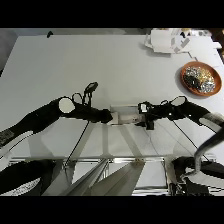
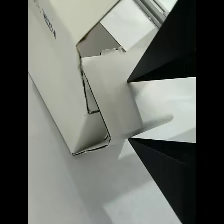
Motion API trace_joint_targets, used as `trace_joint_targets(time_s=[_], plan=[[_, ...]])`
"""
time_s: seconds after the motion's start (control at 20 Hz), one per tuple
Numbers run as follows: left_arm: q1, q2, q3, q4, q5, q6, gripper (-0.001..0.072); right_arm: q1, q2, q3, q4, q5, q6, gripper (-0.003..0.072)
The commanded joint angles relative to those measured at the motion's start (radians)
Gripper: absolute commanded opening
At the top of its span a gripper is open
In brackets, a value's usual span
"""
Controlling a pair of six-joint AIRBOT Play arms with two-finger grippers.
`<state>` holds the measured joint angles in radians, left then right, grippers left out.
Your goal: Fold the box and place the chain.
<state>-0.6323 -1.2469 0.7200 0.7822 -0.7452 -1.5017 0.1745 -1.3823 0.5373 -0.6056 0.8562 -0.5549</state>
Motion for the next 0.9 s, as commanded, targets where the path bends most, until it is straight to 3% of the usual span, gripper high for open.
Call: trace_joint_targets(time_s=[0.0,0.25,0.45,0.65,0.85], plan=[[-0.037,-0.014,0.044,0.135,0.008,-0.171,0.0392,0.0,0.0,0.0,0.0,0.0,0.0,0.0411],[-0.11,-0.114,0.158,0.223,-0.032,-0.291,0.0392,0.0,0.0,0.0,0.0,0.0,0.0,0.0411],[-0.126,-0.14,0.182,0.364,-0.103,-0.462,0.0392,0.0,0.0,0.0,0.0,0.0,0.0,0.0411],[-0.154,-0.143,0.195,0.413,-0.083,-0.575,0.0392,0.0,0.0,0.0,0.0,0.0,0.0,0.0411],[-0.183,-0.195,0.284,0.489,-0.105,-0.707,0.0389,0.0,0.0,0.0,0.0,0.0,0.0,0.0411]])
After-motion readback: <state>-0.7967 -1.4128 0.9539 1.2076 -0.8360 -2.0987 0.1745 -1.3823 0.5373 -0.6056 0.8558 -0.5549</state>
